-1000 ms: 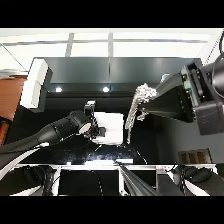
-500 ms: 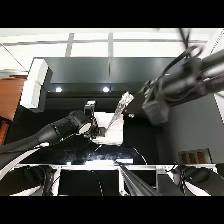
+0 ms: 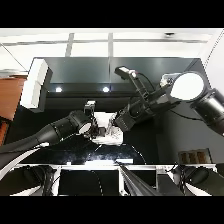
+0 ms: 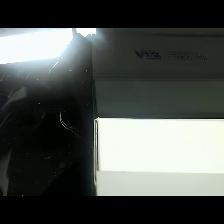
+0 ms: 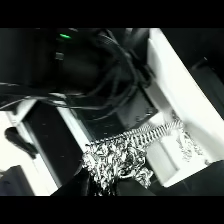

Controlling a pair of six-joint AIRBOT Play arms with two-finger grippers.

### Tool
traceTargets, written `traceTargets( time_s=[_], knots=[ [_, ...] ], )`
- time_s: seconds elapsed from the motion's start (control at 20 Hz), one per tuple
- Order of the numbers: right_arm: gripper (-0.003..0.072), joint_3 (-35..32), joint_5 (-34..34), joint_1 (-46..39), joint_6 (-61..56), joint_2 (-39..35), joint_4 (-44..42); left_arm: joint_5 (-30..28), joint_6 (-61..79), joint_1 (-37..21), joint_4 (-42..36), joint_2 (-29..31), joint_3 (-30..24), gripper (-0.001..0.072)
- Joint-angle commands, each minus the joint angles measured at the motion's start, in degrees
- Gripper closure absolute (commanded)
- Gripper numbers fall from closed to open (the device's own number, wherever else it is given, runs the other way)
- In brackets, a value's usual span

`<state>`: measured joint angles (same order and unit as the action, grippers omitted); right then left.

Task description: Fold the box and place the chain.

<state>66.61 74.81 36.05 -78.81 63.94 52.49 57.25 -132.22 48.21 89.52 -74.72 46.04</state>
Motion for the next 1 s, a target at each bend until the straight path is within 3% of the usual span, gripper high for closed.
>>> traceTargets(
  time_s=[0.0, 0.35, 0.4, 0.45, 0.7, 0.95],
  knots=[
    [0.0661, -3.8, -2.3, 0.5, -1.8, 0.7, 4.0, 0.0, 0.0, 0.0, 0.0, 0.0, 0.0, 0.0681],
    [0.0645, -6.6, -7.6, 4.5, -3.3, 4.3, 3.4, 0.0, 0.0, 0.0, 0.0, 0.0, 0.0, 0.0681],
    [0.0328, -6.6, -6.3, 4.4, -3.1, 4.3, 3.6, 0.0, 0.0, 0.0, 0.0, 0.0, 0.0, 0.0681],
    [0.0152, -6.5, -4.4, 4.1, -3.0, 4.3, 4.2, 0.0, 0.0, 0.0, 0.0, 0.0, 0.0, 0.0681],
    [0.0145, -6.2, 4.7, -3.0, -3.4, -1.3, 10.3, 1.0, -2.2, 0.0, -0.2, 0.0, 0.0, 0.0683],
    [0.0145, -8.1, 2.5, -11.3, -7.0, -8.0, 17.2, -1.1, -3.2, 0.1, -0.4, 0.0, 1.2, 0.0683]
  ],
)
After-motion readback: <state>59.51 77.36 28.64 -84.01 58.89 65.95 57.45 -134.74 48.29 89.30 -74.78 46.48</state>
